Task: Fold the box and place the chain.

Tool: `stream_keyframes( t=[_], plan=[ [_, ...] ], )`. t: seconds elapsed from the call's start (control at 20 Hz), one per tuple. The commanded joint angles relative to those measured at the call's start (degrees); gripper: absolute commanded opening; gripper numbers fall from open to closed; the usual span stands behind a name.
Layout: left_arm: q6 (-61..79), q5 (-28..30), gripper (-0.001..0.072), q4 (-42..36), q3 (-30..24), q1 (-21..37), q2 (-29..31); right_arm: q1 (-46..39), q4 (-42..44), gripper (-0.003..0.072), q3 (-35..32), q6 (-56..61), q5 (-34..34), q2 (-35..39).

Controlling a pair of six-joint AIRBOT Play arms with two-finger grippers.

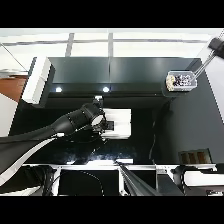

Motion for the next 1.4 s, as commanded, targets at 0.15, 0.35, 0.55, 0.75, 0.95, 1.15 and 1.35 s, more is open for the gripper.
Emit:
stream_keyframes(
  t=[0.15,0.35,0.55,0.75,0.95,1.15,1.35],
  plan=[
    [0.0,0.4,0.0031,0.0,0.0,0.0,0.0,-0.1,12.0,0.0034,18.5,-8.0,7.6,8.3],
    [0.1,0.4,0.0031,0.1,0.0,0.0,0.0,-0.1,25.6,0.0034,17.9,-17.1,14.5,14.1],
    [1.3,0.7,0.0031,0.1,0.0,0.0,0.0,0.3,47.8,0.0034,8.5,-31.9,17.8,22.5],
    [1.3,2.3,0.0031,0.0,0.0,0.0,0.0,6.2,48.8,0.0034,4.2,-32.5,22.4,26.2],
    [1.3,1.7,0.0031,0.0,0.0,0.0,0.0,15.6,48.0,0.0033,1.2,-32.7,25.6,26.2],
    [1.3,1.7,0.0031,0.0,0.0,0.0,-0.1,20.9,47.8,0.0032,-4.1,-33.9,30.9,26.2],
    [1.3,1.6,0.0031,0.0,0.0,0.0,-0.1,25.1,48.1,0.0032,-10.2,-35.1,32.9,26.2]
  ],
)
